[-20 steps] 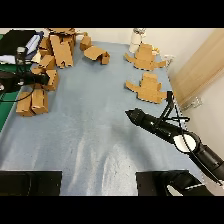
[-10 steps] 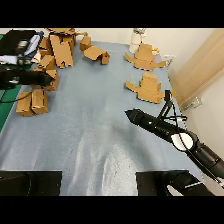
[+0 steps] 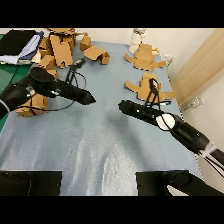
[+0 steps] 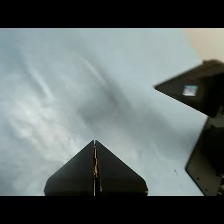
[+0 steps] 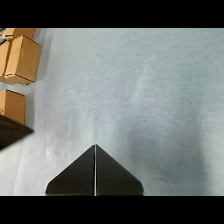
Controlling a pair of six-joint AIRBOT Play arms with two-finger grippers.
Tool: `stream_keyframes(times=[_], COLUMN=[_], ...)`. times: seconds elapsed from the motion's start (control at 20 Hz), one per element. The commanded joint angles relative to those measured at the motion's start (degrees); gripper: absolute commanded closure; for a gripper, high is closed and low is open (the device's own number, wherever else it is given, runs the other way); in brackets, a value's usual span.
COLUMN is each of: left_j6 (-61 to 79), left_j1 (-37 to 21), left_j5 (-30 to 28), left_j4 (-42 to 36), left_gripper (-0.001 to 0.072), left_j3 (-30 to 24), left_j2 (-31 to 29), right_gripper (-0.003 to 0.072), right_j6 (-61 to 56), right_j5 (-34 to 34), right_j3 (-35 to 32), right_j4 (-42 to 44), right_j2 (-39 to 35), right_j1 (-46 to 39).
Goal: Fold the box.
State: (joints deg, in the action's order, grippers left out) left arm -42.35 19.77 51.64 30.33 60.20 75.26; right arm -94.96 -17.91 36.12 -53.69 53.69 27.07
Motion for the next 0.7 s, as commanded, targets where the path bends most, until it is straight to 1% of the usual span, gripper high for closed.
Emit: stream_keyframes(times=[0.0, 0.1, 0.65], left_j6=[-3.74, -3.72, -3.72], left_j1=[4.79, 5.99, 6.43], left_j5=[0.61, 0.61, 0.85], left_j4=[-0.35, -0.33, -0.33], left_gripper=[0.0697, 0.0697, 0.0697], left_j3=[-0.02, -0.02, -0.02], left_j2=[3.17, 3.74, 3.74], right_gripper=[0.0683, 0.0683, 0.0683], right_j6=[0.72, 0.72, 0.72], right_j5=[0.20, -0.24, -0.66], right_j3=[4.90, 5.22, 5.22], right_j4=[6.12, 12.31, 12.33], right_j2=[7.63, 9.35, 9.68], right_j1=[0.20, 0.20, 0.17])
